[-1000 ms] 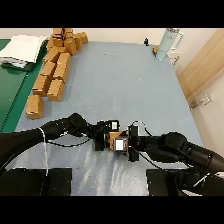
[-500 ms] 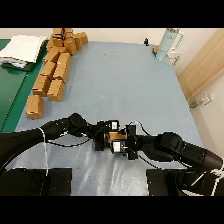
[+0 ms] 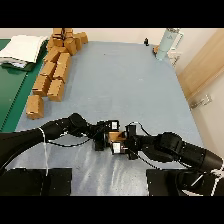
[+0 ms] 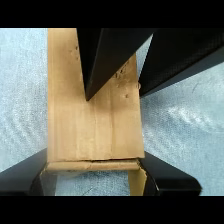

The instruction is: Fold the box.

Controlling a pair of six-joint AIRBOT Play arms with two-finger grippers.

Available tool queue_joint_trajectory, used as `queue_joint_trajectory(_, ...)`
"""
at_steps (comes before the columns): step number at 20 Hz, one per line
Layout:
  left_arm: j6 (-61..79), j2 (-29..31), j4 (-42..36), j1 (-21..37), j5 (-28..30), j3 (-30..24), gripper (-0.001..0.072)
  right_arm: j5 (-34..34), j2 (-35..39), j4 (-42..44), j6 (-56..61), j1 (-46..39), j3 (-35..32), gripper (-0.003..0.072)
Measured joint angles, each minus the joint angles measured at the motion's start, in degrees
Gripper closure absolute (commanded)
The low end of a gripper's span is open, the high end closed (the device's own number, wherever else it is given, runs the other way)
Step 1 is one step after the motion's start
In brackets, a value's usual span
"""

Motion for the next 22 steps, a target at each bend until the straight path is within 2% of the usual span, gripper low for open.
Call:
queue_joint_trajectory(1, 0.0, 0.0, 0.0, 0.0, 0.0, 0.0, 0.0245, -0.1, 0.0, -0.1, 0.0, 0.2, 0.0, 0.0488)
queue_joint_trajectory(3, 0.0, 0.0, 0.0, 0.0, 0.0, 0.0, 0.0245, -0.3, 0.1, -0.2, -0.1, 0.7, 0.0, 0.0488)
queue_joint_trajectory(5, 0.0, 0.0, 0.0, 0.0, 0.0, 0.0, 0.0245, -0.2, 0.1, -0.3, -0.1, 0.9, 0.0, 0.0549)
queue_joint_trajectory(6, 0.0, 0.0, 0.0, 0.0, 0.0, 0.0, 0.0245, -0.3, 0.1, -0.3, 0.0, 1.2, 0.0, 0.055)
queue_joint_trajectory(7, 0.0, 0.0, 0.0, 0.0, 0.0, 0.0, 0.0244, -0.2, 0.3, -0.3, 0.0, 1.2, 0.0, 0.0619)
queue_joint_trajectory(8, 0.0, 0.0, 0.0, 0.0, 0.0, 0.0, 0.0244, -0.2, 0.6, -0.3, 0.1, 1.2, 0.0, 0.0637)
queue_joint_trajectory(16, 0.0, 0.0, 0.0, 0.0, 0.0, 0.0, 0.0244, -0.3, 3.9, -0.4, 0.1, 1.4, 0.0, 0.064)
queue_joint_trajectory(17, 0.0, 0.0, 0.0, 0.0, 0.0, 0.0, 0.0244, -0.3, 4.3, -0.4, 0.1, 1.4, 0.0, 0.067)
queue_joint_trajectory(22, 0.0, 0.0, 0.0, 0.0, 0.0, 0.0, 0.0244, -0.1, 5.3, -0.6, 0.0, 1.3, 0.1, 0.067)
